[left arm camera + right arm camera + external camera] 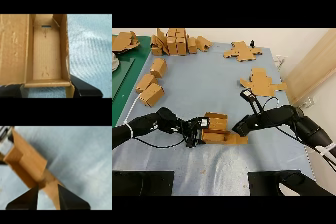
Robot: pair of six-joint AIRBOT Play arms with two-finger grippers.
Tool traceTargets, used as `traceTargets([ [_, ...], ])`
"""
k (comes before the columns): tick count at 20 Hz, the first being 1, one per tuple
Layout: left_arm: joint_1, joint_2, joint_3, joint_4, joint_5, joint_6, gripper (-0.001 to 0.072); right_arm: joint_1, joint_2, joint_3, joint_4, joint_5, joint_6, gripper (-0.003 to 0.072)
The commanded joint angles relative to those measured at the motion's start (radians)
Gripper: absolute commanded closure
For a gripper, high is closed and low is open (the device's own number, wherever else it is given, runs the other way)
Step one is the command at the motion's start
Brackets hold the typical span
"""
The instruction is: Fold the box.
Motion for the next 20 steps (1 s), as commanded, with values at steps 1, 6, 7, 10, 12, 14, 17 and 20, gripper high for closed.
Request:
traceTargets([
  [1,0.000,-0.001,0.000,-0.001,0.001,0.000,0.0329,0.016,0.023,-0.022,-0.039,-0.132,-0.175,0.0266],
  [6,0.000,-0.001,0.000,-0.001,0.002,0.000,0.0329,0.146,-0.077,-0.066,-0.016,0.035,-0.457,0.0182],
  [7,0.000,-0.001,0.000,-0.001,0.000,0.000,0.0329,0.161,-0.100,-0.066,-0.016,0.057,-0.490,0.0182],
  [10,0.000,-0.001,0.000,-0.001,0.002,0.000,0.0329,0.172,-0.151,-0.066,-0.031,0.133,-0.528,0.0182],
  [12,0.000,-0.001,0.000,-0.001,0.001,0.000,0.0329,0.171,-0.154,-0.066,-0.096,0.149,-0.520,0.0182],
  [14,0.000,-0.001,0.000,-0.001,0.002,0.000,0.0329,0.171,-0.147,-0.066,-0.143,0.143,-0.494,0.0182],
  [17,0.000,-0.001,0.000,-0.001,0.002,0.000,0.0329,0.172,-0.151,-0.066,-0.135,0.146,-0.493,0.0182],
  [20,0.000,-0.001,0.000,-0.001,0.001,0.000,0.0329,0.172,-0.151,-0.067,-0.135,0.114,-0.462,0.0183],
])
